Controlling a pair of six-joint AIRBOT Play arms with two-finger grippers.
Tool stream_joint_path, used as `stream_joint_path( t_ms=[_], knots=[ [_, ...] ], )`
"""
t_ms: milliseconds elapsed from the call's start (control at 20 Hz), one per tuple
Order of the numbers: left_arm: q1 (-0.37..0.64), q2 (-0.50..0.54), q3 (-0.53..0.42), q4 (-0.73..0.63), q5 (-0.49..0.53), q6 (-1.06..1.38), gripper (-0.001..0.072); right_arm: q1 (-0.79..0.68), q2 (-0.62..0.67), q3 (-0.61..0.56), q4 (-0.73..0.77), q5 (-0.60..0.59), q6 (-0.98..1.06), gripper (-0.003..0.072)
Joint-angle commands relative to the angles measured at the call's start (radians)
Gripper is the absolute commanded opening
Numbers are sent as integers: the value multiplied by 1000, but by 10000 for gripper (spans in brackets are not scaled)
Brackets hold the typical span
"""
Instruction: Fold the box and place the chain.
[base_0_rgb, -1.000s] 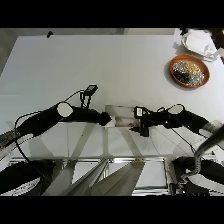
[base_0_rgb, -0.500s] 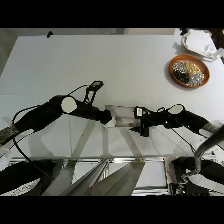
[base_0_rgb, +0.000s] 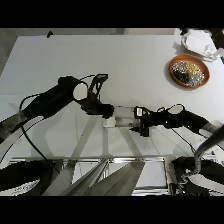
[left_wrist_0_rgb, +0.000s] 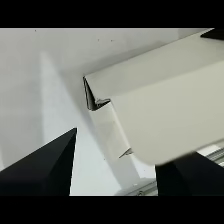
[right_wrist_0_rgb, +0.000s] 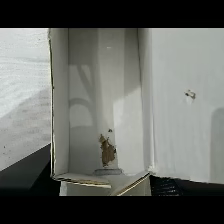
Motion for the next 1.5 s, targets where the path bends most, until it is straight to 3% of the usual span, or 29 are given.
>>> stream_joint_path(
  t_ms=[0, 400, 450, 500, 550, 950, 1000, 1050, 1100, 1250, 1300, 1450],
  knots=[
    [-31, -69, 30, 10, -74, -64, 512, 0, 1, 0, 0, 0, 0, 337],
    [-61, -142, 29, 47, -13, -231, 475, 0, 1, 0, 0, 0, 0, 337],
    [-68, -150, 29, 47, -3, -246, 445, 0, 1, 0, 0, 0, 0, 337],
    [-77, -160, 29, 47, 4, -250, 346, 0, 1, 0, 0, 0, 0, 336],
    [-85, -167, 29, 47, 11, -251, 307, 0, 1, 0, 0, 0, 0, 337],
    [-123, -194, 29, 99, 10, -298, 305, 0, 1, 0, 0, 0, 0, 337],
    [-124, -194, 29, 116, -3, -298, 251, 0, 1, 0, 0, 0, 0, 337],
    [-125, -194, 29, 133, -12, -298, 152, 0, 1, 0, 0, 0, 0, 337],
    [-128, -195, 29, 140, -13, -299, 111, 0, 1, 0, 0, 0, 0, 337],
    [-139, -205, 29, 135, -5, -303, 125, 0, 1, 0, 0, 0, 0, 337],
    [-143, -209, 29, 132, -5, -303, 175, 0, 1, 0, 0, 0, 0, 336],
    [-152, -214, 29, 132, -1, -325, 175, 0, 1, 0, 0, 0, 0, 336]
  ],
)
